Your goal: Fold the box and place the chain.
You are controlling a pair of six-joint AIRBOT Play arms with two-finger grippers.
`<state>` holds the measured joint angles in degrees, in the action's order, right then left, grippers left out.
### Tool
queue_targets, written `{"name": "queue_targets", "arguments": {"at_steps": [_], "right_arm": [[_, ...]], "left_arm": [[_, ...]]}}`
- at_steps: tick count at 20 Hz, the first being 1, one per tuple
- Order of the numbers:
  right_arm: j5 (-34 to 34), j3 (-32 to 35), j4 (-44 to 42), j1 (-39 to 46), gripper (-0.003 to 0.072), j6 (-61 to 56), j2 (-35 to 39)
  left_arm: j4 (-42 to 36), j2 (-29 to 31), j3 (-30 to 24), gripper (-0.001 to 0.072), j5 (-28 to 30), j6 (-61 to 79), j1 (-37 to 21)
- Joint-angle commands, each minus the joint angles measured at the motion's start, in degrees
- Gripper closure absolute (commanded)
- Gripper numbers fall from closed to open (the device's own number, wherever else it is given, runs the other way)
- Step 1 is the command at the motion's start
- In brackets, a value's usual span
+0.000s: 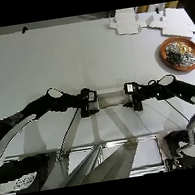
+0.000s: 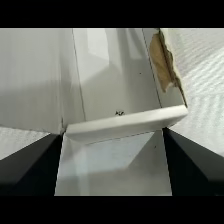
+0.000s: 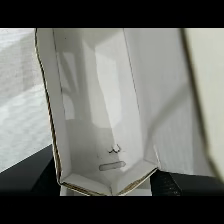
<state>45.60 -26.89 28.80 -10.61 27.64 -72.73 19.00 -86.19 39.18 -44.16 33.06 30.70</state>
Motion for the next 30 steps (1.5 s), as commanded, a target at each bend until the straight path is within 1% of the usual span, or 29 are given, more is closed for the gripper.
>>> {"name": "queue_targets", "arguments": {"at_steps": [1,4,8,12,14,17,18,21,23,25,26,28,29,30], "right_arm": [[0.0,0.0,-0.2,0.0,0.0346,-0.2,0.0],[0.0,0.0,-0.2,0.0,0.0346,-0.1,0.0],[0.0,0.0,-0.2,0.0,0.0346,-0.1,0.0],[0.0,0.0,-0.2,0.0,0.0346,-0.1,0.0],[0.0,0.0,-0.2,0.0,0.0346,-0.1,0.0],[0.0,0.0,-0.2,0.0,0.0346,-0.1,0.0],[0.0,0.0,-0.2,0.0,0.0346,-0.2,0.0],[0.0,0.0,-0.1,0.0,0.0346,-0.2,0.0],[0.0,0.0,-0.2,0.0,0.0346,-0.1,0.0],[0.0,0.0,-0.2,0.0,0.0346,-0.2,0.0],[0.0,0.0,-0.2,0.0,0.0346,-0.1,0.0],[0.0,0.0,-0.2,0.0,0.0346,-0.2,0.0],[0.0,0.0,-0.2,0.0,0.0346,-0.1,0.0],[0.0,0.0,-0.2,0.0,0.0346,-0.1,0.0]], "left_arm": [[1.2,0.0,0.0,0.0010,-1.2,-0.1,-0.1],[1.2,0.0,-0.2,0.0010,-2.4,-1.2,-0.1],[1.2,1.1,-0.7,0.0010,-3.3,-2.7,-1.9],[1.2,1.8,-0.7,0.0009,-3.0,-5.4,-2.6],[-0.1,1.8,-0.7,0.0008,-2.0,-5.5,-1.8],[-4.6,1.6,-0.7,0.0008,1.8,-4.9,0.5],[-5.4,1.3,-0.7,0.0008,2.3,-4.9,1.0],[-5.7,0.1,-0.7,0.0008,2.6,-5.0,1.9],[-6.7,0.0,-0.7,0.0010,4.4,-5.7,2.3],[-7.3,0.0,-0.7,0.0021,5.0,-5.9,2.4],[-7.3,0.0,-0.7,0.0051,5.0,-5.9,2.4],[-7.1,0.0,-0.7,0.0419,4.9,-5.9,2.4],[-7.2,0.0,-0.7,0.0531,4.9,-5.9,2.4],[-7.2,0.0,-0.7,0.0540,4.9,-5.9,2.4]]}}
